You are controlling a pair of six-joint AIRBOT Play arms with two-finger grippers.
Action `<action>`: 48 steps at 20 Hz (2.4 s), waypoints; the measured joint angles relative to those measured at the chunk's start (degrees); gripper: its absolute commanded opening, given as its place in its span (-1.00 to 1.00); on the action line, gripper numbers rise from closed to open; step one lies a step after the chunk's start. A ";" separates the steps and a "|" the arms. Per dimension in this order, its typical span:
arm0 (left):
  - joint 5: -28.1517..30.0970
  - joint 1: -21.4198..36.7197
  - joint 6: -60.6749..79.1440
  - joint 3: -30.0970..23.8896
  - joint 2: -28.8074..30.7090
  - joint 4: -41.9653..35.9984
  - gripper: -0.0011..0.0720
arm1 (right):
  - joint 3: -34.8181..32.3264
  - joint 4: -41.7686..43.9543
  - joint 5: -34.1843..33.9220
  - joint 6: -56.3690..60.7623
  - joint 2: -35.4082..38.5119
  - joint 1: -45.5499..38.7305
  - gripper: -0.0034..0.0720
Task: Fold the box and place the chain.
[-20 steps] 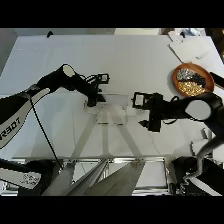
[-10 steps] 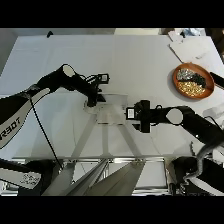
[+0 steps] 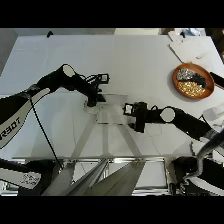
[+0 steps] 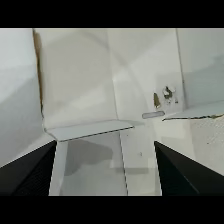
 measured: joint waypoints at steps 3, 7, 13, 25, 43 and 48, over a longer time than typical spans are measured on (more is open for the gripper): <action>0.02 0.00 0.00 0.00 0.00 -0.02 -0.92 | 0.00 2.86 -0.92 -0.11 -0.79 0.17 0.93; 0.04 0.00 0.02 0.00 0.00 0.04 -0.92 | -0.02 6.01 -1.36 -0.11 -1.40 0.20 0.94; 0.00 0.00 0.02 -0.02 0.00 0.11 -0.92 | -0.02 8.31 -1.75 0.66 -1.60 0.20 0.94; 0.02 0.00 0.00 -0.02 0.00 0.00 -0.92 | 0.92 8.76 -5.77 7.65 -1.70 0.22 0.93; -0.02 -0.02 -0.04 -0.02 0.00 -0.07 -0.92 | 8.92 8.68 1.66 -8.70 -9.25 -5.70 0.88; 0.02 0.00 -0.02 -0.02 0.00 -0.04 -0.92 | 12.37 8.68 5.11 -10.80 -12.41 -6.40 0.88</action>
